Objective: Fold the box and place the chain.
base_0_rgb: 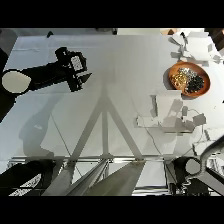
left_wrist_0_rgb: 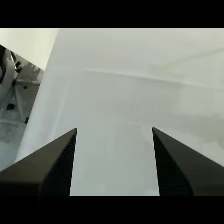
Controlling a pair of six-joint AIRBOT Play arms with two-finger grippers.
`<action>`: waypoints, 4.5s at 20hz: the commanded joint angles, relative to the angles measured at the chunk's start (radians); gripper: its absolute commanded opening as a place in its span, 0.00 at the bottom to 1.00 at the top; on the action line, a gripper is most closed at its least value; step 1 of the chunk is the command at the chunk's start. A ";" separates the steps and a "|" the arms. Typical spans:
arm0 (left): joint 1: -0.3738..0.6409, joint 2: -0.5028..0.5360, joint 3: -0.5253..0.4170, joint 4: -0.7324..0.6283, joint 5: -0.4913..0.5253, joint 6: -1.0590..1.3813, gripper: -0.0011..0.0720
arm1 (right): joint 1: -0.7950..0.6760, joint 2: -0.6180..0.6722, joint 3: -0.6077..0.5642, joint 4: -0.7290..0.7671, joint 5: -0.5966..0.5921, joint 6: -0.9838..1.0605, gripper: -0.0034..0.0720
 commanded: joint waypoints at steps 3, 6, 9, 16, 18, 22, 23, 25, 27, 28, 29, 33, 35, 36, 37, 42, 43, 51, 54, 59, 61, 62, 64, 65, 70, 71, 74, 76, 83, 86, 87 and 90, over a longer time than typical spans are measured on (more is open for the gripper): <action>-0.001 0.000 0.001 0.000 0.000 0.000 0.74 | -0.010 -0.096 -0.003 0.030 0.008 -0.010 0.77; -0.001 0.000 0.001 0.000 0.000 0.000 0.74 | -0.010 -0.143 -0.003 0.028 0.011 -0.022 0.77; -0.001 0.000 0.001 0.000 0.000 0.000 0.74 | -0.010 -0.182 -0.003 0.066 0.014 -0.076 0.77; -0.001 0.000 0.001 0.000 0.000 0.000 0.74 | -0.010 -0.245 -0.103 0.048 0.020 -0.170 0.73; -0.001 0.000 0.001 0.000 0.000 0.000 0.74 | -0.010 -0.245 -0.158 0.049 -0.027 -0.175 0.73; -0.001 0.000 0.001 0.000 0.000 0.000 0.74 | -0.008 -0.245 -0.187 0.048 -0.097 -0.177 0.71; -0.001 0.000 0.001 0.000 0.000 0.000 0.74 | -0.008 -0.245 -0.187 0.051 -0.104 -0.187 0.65; -0.001 0.000 0.001 0.000 0.000 0.000 0.74 | -0.008 -0.246 -0.187 0.059 -0.107 -0.204 0.57; -0.001 0.000 0.001 0.000 0.000 0.000 0.74 | -0.008 -0.246 -0.187 0.044 -0.110 -0.204 0.57; -0.001 0.000 0.001 0.000 0.000 0.000 0.74 | -0.008 -0.247 -0.187 0.044 -0.110 -0.203 0.57; -0.001 0.000 0.001 0.000 0.000 0.000 0.74 | -0.007 -0.250 -0.187 0.048 -0.109 -0.203 0.57; -0.001 0.000 0.001 0.000 0.000 0.000 0.74 | -0.007 -0.283 -0.187 0.049 -0.109 -0.203 0.57; -0.001 0.000 0.001 0.000 0.000 0.000 0.74 | -0.007 -0.305 -0.187 0.058 -0.106 -0.202 0.57; -0.001 0.000 0.001 0.000 0.000 0.000 0.74 | -0.007 -0.315 -0.187 0.071 -0.105 -0.202 0.57; -0.001 0.000 0.001 0.000 0.000 0.000 0.74 | -0.007 -0.325 -0.187 0.084 -0.100 -0.202 0.52; -0.001 0.000 0.001 0.000 0.000 0.000 0.74 | -0.007 -0.349 -0.187 0.100 -0.060 -0.203 0.10; -0.001 0.000 0.001 0.000 0.000 0.000 0.74 | -0.007 -0.349 -0.187 0.105 -0.050 -0.203 0.06; -0.001 0.000 0.001 0.000 0.000 0.000 0.74 | 0.019 -0.331 -0.187 0.261 -0.043 -0.275 0.05; -0.001 0.000 0.001 0.000 0.000 0.000 0.74 | 0.101 -0.285 -0.194 0.328 -0.100 -0.338 0.05; -0.001 0.000 0.001 0.000 0.000 0.000 0.74 | 0.241 -0.202 -0.222 0.573 -0.185 -0.433 0.05; -0.001 0.000 0.001 0.000 0.000 0.000 0.74 | 0.285 -0.163 -0.259 0.681 -0.256 -0.468 0.05; -0.001 0.000 0.001 0.000 0.000 0.000 0.74 | 0.303 -0.147 -0.286 0.724 -0.301 -0.482 0.05; -0.001 0.000 0.001 0.000 0.000 0.000 0.74 | 0.339 -0.119 -0.365 0.811 -0.395 -0.529 0.05; -0.001 0.000 0.001 0.000 0.000 0.000 0.74 | 0.357 -0.114 -0.410 0.861 -0.427 -0.562 0.05; -0.001 0.000 0.001 0.000 0.000 0.000 0.74 | 0.473 -0.113 -0.539 1.020 -0.569 -0.708 0.05; -0.001 0.000 0.001 0.000 0.000 0.000 0.74 | 0.501 -0.113 -0.541 1.028 -0.599 -0.721 0.05; -0.001 0.000 0.001 0.000 0.000 0.000 0.74 | 0.587 -0.113 -0.541 1.085 -0.710 -0.723 0.05; -0.001 0.000 0.001 0.000 0.000 0.000 0.74 | 0.648 -0.113 -0.542 1.101 -0.767 -0.722 0.05; -0.001 0.000 0.001 0.000 0.000 0.000 0.74 | 0.818 -0.110 -0.617 1.222 -0.970 -0.696 0.05; -0.001 0.000 0.001 0.000 0.000 0.000 0.74 | 0.830 -0.110 -0.634 1.227 -0.982 -0.692 0.05; -0.001 0.000 0.001 0.000 0.000 0.000 0.74 | 0.830 -0.110 -0.634 1.227 -0.985 -0.692 0.05; -0.001 0.000 0.001 0.000 0.000 0.000 0.74 | 0.830 -0.110 -0.634 1.222 -0.980 -0.692 0.05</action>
